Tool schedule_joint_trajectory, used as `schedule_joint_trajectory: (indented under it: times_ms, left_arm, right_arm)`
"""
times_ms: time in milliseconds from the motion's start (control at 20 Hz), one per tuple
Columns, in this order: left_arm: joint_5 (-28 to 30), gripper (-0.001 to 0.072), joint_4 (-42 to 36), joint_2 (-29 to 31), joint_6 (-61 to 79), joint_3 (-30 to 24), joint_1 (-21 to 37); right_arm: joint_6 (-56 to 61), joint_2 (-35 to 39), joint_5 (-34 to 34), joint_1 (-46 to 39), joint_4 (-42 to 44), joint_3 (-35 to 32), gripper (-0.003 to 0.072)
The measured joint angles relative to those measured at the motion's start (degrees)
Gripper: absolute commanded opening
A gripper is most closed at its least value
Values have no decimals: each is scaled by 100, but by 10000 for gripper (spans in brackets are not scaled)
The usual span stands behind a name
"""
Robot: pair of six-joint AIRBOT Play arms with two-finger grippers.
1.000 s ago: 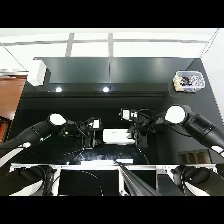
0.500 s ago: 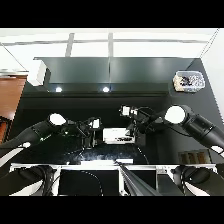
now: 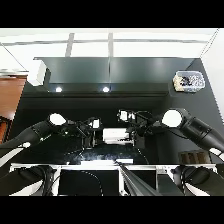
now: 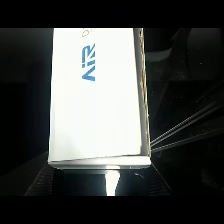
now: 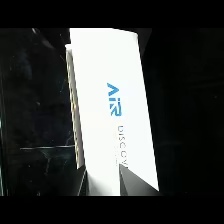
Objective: Fold the box and place the chain.
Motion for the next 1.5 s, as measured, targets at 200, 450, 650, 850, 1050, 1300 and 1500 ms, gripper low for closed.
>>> schedule_joint_trajectory:
  times_ms: [200, 450, 650, 850, 1050, 1300, 1500]
  left_arm:
    - [0, 457, 0, 0, 0, 2, 0]
    - [-4, 457, 0, -2, 0, 2, 0]
    - [-4, 457, 0, -2, 0, 2, 0]
    - [0, 457, 0, -2, -2, 0, 0]
    - [4, 458, -2, -2, -4, 0, 0]
    - [0, 457, 0, -2, 0, 0, 0]
    - [0, 457, 0, -2, 0, 0, 0]
  right_arm:
    - [26, 0, 11, 20, -42, -11, 279]
    - [42, -2, 35, 20, -63, -11, 284]
    - [42, -13, 39, 24, -66, -11, 283]
    - [42, -101, 44, 24, -63, -15, 284]
    - [48, -188, 17, 24, -50, -22, 283]
    - [568, -20, 208, -87, -76, 177, 235]
    - [2009, 229, 807, -671, 2, 363, 9]
